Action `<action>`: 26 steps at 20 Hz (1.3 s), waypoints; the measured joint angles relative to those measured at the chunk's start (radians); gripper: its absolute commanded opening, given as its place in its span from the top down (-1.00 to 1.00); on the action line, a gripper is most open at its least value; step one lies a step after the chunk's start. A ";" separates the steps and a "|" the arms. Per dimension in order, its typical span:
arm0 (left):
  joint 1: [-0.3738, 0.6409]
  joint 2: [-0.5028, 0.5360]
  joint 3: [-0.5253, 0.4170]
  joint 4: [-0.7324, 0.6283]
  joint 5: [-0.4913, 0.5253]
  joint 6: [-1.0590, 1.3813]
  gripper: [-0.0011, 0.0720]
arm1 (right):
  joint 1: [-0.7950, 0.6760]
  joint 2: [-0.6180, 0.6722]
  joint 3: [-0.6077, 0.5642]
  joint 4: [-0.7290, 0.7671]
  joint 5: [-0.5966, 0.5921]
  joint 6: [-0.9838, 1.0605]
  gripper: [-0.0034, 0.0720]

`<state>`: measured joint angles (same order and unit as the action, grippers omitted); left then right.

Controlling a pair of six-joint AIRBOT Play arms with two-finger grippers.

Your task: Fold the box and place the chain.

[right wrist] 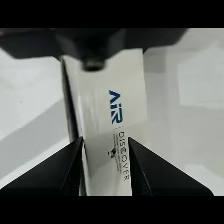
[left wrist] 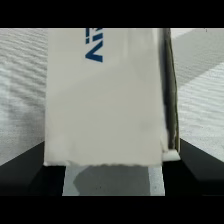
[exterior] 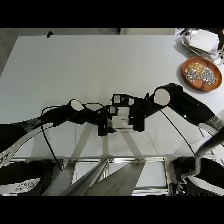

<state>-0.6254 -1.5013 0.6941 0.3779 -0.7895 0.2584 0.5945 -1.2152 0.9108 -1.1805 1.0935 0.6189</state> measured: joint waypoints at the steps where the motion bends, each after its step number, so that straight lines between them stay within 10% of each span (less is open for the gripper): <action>1: 0.000 0.000 0.000 0.000 0.000 0.001 0.23 | 0.001 0.002 0.000 -0.003 -0.002 0.004 0.21; 26: 0.000 0.000 0.000 0.003 0.000 0.002 0.23 | 0.002 0.079 -0.093 0.037 -0.082 0.010 0.01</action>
<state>-0.6254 -1.5013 0.6941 0.3809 -0.7895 0.2604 0.5964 -1.1362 0.8177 -1.1439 1.0111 0.6285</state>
